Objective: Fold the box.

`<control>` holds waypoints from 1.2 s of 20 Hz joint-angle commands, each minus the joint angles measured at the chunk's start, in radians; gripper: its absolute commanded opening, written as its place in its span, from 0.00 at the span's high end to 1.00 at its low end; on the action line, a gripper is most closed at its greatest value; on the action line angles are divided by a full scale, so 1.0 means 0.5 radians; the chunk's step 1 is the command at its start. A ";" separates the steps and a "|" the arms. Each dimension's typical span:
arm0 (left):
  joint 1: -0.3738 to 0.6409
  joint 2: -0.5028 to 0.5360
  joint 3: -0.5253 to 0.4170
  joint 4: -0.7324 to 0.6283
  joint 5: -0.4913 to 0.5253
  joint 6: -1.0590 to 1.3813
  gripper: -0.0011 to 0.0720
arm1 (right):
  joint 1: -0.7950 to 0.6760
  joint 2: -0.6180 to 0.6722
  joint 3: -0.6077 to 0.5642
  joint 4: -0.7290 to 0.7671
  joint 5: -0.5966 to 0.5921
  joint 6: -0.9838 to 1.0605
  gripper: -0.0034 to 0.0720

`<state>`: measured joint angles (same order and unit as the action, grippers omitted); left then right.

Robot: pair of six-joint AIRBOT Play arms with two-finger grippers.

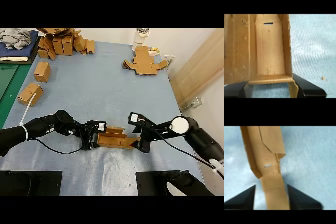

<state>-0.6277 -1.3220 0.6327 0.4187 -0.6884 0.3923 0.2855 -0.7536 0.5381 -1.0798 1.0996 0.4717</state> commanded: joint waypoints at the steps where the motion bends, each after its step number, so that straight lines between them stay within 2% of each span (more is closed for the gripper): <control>1: -0.001 0.001 0.000 0.001 0.000 0.000 0.34 | -0.011 0.201 0.002 0.340 0.188 0.490 0.48; 3: -0.001 0.001 0.000 0.001 0.000 0.000 0.34 | -0.008 0.253 0.001 0.629 0.152 0.848 0.95; 5: -0.001 0.001 0.000 0.001 0.000 0.000 0.34 | -0.008 0.222 0.001 0.772 -0.002 1.035 0.95; 8: -0.001 0.001 0.000 0.001 0.000 0.000 0.34 | -0.008 -0.020 0.002 0.989 -0.193 1.069 0.95; 11: -0.001 0.001 0.000 0.001 0.000 0.000 0.34 | -0.008 -0.372 0.015 1.285 -0.337 0.824 0.95; 13: -0.001 0.001 0.000 0.001 0.000 0.000 0.34 | -0.009 -0.591 0.085 1.379 -0.366 0.660 0.95; 17: -0.001 0.001 0.000 0.001 0.000 0.000 0.34 | -0.010 -0.842 0.259 1.389 -0.393 0.572 0.95; 24: -0.001 0.001 0.002 0.001 0.000 0.000 0.34 | -0.007 -0.963 0.209 1.282 -0.469 0.571 0.95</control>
